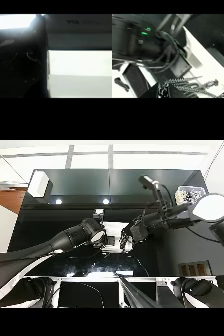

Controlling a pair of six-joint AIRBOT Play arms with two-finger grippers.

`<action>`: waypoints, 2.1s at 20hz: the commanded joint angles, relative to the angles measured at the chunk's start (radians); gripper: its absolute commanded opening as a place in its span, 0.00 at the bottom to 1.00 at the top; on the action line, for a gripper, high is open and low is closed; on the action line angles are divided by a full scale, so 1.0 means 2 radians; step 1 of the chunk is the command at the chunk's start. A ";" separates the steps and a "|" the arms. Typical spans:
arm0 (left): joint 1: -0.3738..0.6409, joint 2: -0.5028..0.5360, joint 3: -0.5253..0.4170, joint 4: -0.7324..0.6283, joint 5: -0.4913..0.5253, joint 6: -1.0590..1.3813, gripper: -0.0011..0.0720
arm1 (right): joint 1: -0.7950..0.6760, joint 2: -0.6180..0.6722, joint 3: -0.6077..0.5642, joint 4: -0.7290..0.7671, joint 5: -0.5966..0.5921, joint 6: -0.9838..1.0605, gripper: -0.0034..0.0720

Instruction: Fold the box and place the chain.

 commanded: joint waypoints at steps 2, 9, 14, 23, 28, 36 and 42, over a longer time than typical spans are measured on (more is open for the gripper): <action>0.000 0.000 0.000 0.000 -0.001 0.000 0.05 | 0.001 -0.004 -0.045 -0.014 -0.035 0.002 0.45; 0.000 0.000 0.000 0.000 -0.002 0.000 0.05 | -0.162 0.038 -0.016 -0.053 0.079 -0.083 0.89; 0.000 0.000 0.000 0.000 -0.002 0.000 0.05 | -0.308 0.092 -0.129 -0.038 -0.012 -0.175 0.89; 0.000 0.000 0.000 0.000 0.000 0.000 0.05 | -0.186 0.059 -0.281 0.015 -0.211 -0.575 0.98; 0.000 0.000 0.000 0.000 -0.001 0.000 0.05 | -0.074 -0.015 -0.282 0.029 -0.213 -0.661 0.98; 0.000 0.000 0.000 0.000 0.000 0.000 0.05 | -0.053 -0.046 -0.282 0.056 -0.216 -0.723 0.98; 0.000 0.000 0.000 0.000 0.000 0.000 0.05 | -0.053 -0.067 -0.282 0.088 -0.227 -0.764 0.98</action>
